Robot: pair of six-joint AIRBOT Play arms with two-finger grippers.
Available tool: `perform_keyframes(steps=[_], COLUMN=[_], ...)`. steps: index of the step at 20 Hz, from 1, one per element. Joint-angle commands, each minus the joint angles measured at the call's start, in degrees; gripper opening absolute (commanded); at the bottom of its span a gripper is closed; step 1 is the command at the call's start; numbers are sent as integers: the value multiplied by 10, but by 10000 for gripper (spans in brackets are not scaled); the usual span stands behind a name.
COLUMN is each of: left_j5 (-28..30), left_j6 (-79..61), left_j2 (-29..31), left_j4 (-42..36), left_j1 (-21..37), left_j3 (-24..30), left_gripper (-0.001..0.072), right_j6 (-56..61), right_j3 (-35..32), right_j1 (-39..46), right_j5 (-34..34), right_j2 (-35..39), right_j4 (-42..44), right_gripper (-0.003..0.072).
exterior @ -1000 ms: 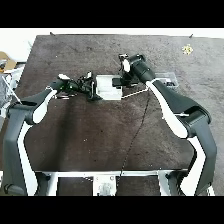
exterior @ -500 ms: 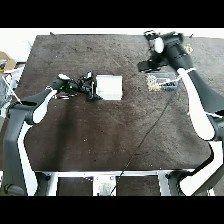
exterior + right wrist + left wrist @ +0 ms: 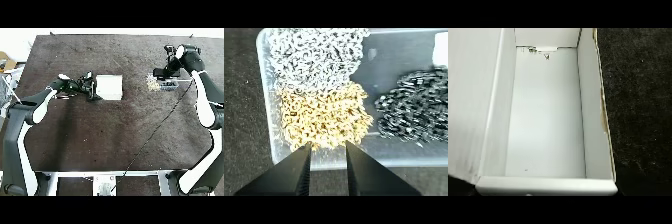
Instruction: Fold the box and place the chain.
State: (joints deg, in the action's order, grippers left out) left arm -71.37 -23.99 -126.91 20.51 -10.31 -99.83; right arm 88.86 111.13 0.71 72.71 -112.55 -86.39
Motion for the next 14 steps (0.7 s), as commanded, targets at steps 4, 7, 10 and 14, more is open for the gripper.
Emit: perform_keyframes(steps=[4, 7, 10, 14], left_j5=[0, 0, 0, 0], left_j6=[0, 0, 0, 0], left_j2=[0, 0, 0, 0], left_j4=[0, 0, 0, 0], left_j1=[0, 0, 0, 0], left_j3=[0, 0, 0, 0], left_gripper=[462, 461, 462, 462], right_j6=[-8, -8, -14, -19], right_j3=[-1, -1, -1, 1], right_j1=[6, 4, -1, -4], right_j5=[-3, 0, 9, -2], right_j2=[-28, -37, -50, -42], right_j4=[46, 48, 48, 46], right_gripper=[258, 258, 206, 20])
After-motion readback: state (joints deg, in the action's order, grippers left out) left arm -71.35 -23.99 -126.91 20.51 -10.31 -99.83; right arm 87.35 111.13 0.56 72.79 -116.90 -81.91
